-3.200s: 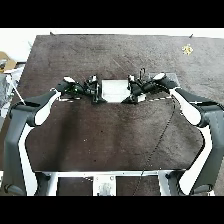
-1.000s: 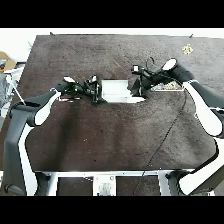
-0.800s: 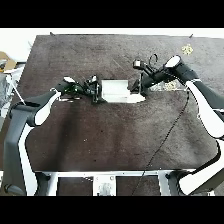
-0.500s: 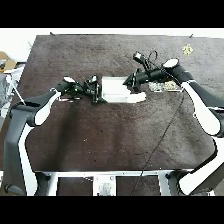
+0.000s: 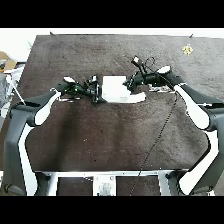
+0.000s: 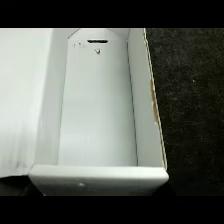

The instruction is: Fold the box and place the chain.

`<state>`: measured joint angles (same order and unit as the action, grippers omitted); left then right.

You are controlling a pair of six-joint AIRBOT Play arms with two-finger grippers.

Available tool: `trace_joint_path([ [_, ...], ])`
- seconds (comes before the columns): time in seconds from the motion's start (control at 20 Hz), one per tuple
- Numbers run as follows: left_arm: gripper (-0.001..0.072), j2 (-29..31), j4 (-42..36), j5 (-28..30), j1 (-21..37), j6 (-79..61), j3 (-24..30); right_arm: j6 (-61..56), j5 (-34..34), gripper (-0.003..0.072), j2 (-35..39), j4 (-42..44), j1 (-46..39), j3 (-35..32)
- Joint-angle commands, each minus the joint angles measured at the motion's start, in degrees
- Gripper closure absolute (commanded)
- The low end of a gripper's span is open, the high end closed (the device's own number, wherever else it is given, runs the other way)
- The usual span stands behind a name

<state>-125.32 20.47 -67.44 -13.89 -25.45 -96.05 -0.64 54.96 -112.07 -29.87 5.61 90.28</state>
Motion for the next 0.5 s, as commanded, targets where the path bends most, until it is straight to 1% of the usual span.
trace_joint_path([
  [0.0,0.0355,0.0,0.1,0.0,0.0,-0.1,0.0,0.0,1.1,0.0680,-1.4,-2.6,0.0,0.0],
  [0.25,0.0356,0.0,0.1,0.0,0.0,-0.1,0.0,0.0,1.1,0.0680,-1.2,-3.1,0.0,0.0],
  [0.45,0.0355,0.0,0.1,0.0,0.0,-0.1,0.0,0.0,1.3,0.0679,3.1,-3.1,-0.2,0.0],
])
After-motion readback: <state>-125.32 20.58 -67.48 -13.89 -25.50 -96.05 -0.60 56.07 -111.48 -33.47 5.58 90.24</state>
